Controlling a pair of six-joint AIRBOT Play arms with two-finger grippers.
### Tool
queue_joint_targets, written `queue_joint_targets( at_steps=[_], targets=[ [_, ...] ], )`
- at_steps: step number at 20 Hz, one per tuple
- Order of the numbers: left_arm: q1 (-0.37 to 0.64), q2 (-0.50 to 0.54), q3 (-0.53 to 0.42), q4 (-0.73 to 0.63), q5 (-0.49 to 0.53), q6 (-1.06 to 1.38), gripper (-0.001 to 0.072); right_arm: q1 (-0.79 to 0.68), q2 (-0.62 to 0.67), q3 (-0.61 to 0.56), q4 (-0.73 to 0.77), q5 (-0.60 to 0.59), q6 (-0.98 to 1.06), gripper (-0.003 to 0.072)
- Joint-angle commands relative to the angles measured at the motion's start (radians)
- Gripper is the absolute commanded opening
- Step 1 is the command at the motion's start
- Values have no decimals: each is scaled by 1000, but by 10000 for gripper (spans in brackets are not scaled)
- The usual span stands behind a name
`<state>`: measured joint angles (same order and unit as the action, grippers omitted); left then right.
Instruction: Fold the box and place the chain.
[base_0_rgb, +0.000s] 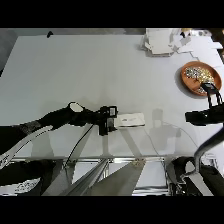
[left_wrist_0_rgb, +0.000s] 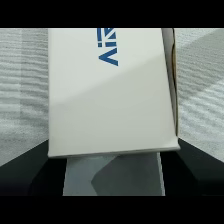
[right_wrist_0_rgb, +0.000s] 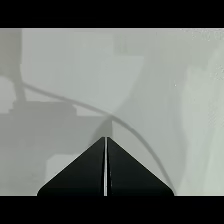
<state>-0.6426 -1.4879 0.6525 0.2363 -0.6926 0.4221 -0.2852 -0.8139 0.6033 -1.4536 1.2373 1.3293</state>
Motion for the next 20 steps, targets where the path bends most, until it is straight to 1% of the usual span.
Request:
queue_joint_targets(
  at_steps=[1, 17, 18, 19, 20],
  targets=[
    [0, 1, 0, 0, 0, 0, 136, -14, -1, -5, -5, 5, 9, 19],
    [0, 1, 0, -3, 8, 7, 128, -14, -1, -5, -5, 5, 9, 19],
    [0, 2, 0, -3, 8, 5, 78, -14, -1, -5, -5, 5, 9, 19],
    [3, 9, 0, 6, 11, 3, 1, -14, -1, -5, -5, 5, 9, 19],
    [7, 26, 0, 7, 16, -1, 1, -14, -1, -5, -5, 5, 9, 19]
  ],
)
